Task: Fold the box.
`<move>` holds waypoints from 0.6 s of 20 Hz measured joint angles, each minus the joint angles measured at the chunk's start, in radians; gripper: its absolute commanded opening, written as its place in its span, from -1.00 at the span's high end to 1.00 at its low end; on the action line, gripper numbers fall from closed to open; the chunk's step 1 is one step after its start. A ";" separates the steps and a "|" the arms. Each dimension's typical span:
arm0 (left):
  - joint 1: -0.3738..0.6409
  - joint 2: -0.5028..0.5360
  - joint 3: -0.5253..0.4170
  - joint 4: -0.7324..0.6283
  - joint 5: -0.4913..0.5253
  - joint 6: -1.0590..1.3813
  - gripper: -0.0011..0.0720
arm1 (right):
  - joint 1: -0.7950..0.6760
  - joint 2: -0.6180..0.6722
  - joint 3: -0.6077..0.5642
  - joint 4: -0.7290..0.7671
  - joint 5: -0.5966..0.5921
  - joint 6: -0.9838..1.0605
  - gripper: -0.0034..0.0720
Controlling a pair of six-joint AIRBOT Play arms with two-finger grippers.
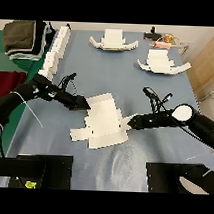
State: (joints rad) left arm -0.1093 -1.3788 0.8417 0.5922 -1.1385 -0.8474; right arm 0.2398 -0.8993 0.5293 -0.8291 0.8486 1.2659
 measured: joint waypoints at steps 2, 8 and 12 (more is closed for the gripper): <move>-0.014 -0.039 -0.001 -0.019 0.012 0.054 -0.46 | 0.002 0.000 0.000 0.000 -0.002 0.001 0.90; -0.077 -0.108 -0.001 -0.111 0.020 0.236 -0.46 | 0.003 0.000 0.000 0.000 -0.010 0.002 0.90; -0.097 -0.119 0.008 -0.167 -0.028 0.325 -0.46 | 0.003 0.000 0.000 0.000 -0.010 0.013 0.90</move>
State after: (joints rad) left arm -0.2066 -1.4979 0.8501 0.4248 -1.1667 -0.5228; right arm 0.2424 -0.8997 0.5289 -0.8295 0.8387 1.2789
